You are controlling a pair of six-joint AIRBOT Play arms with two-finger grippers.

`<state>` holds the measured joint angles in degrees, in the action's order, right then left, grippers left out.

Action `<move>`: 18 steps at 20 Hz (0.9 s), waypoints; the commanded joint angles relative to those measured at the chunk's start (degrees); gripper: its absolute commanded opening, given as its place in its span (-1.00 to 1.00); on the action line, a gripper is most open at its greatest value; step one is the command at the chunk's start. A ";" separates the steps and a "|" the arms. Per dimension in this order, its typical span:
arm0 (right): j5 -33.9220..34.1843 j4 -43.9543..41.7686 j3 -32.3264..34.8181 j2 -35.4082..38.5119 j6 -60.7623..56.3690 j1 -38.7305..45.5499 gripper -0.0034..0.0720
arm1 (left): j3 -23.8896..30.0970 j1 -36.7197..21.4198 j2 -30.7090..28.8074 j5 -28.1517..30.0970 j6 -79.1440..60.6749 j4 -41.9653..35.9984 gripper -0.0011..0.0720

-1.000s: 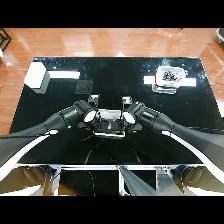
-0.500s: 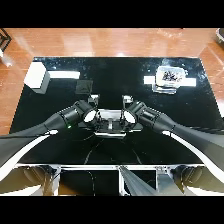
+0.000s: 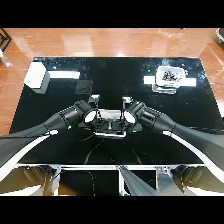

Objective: Fold the box and place the chain.

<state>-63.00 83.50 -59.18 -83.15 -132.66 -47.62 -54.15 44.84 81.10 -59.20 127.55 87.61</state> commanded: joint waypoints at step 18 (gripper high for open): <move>-11.67 17.79 -0.02 29.31 14.25 21.97 0.26 | 0.02 0.04 0.02 0.09 0.13 -0.07 -0.91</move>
<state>-75.83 94.85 -59.18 -54.72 -119.92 -32.62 -54.15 44.84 81.10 -59.20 127.68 87.55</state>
